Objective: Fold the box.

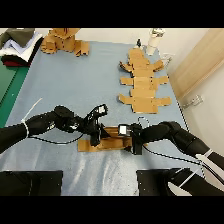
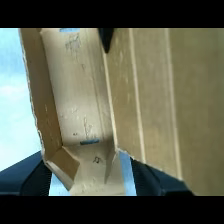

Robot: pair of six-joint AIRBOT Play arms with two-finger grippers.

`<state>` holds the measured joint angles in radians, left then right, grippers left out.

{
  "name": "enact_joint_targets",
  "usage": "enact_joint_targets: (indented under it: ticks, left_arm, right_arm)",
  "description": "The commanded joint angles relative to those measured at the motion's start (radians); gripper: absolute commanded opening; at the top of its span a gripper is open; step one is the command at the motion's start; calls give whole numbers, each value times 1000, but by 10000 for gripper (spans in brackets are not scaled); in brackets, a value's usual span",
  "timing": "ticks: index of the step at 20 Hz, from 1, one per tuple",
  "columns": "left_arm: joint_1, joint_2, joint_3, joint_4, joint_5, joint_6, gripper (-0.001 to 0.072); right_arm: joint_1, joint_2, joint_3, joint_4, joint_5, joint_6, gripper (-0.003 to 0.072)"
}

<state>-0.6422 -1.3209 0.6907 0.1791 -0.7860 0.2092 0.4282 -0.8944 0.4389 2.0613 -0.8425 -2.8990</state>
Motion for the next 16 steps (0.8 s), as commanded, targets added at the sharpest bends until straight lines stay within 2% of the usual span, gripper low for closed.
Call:
enact_joint_targets:
  ticks: [1,7,15,16]
  left_arm:
    - [0,0,0,0,-1,0,13]
    - [0,0,0,0,0,0,13]
    - [0,0,0,0,0,0,12]
    - [0,0,0,0,0,0,12]
  right_arm:
    - [-1,5,2,-11,-1,0,712]
    - [15,-54,2,45,68,-69,703]
    - [16,-95,-2,71,58,-89,699]
    - [16,-97,-2,72,48,-89,652]
